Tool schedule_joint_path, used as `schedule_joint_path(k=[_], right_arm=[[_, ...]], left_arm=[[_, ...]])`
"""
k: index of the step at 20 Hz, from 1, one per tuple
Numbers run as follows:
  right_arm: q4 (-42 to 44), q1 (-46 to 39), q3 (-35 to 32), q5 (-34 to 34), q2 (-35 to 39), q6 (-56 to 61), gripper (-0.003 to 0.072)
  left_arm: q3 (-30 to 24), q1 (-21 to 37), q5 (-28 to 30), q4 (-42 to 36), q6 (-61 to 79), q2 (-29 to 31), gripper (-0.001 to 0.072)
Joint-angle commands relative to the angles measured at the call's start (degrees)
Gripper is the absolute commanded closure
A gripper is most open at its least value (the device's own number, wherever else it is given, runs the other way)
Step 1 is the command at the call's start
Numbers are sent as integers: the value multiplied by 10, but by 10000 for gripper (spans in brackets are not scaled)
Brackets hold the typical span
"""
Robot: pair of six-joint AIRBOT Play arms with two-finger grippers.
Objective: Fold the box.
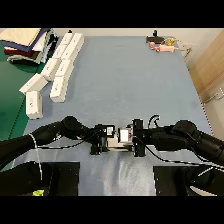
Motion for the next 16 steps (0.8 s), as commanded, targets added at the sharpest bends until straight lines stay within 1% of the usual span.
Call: schedule_joint_path(k=[1,3,4,5,6,9,14,16], right_arm=[[-7,0,1,0,0,6,183],[-2,1,1,0,-1,6,184],[4,1,0,0,-1,6,198],[6,2,0,-1,-1,6,305],[10,2,0,-2,-1,6,329],[15,2,0,-2,-1,6,329],[31,3,0,-5,-7,8,355],[31,15,0,-13,-19,20,416]], left_arm=[[0,0,-1,0,1,0,203],[0,0,-1,0,1,0,203],[0,0,-1,0,1,0,204],[0,0,-1,0,1,0,204],[0,0,-1,0,1,0,203],[0,0,-1,0,1,0,203],[0,0,-1,0,1,0,204],[0,0,-1,0,1,0,204]])
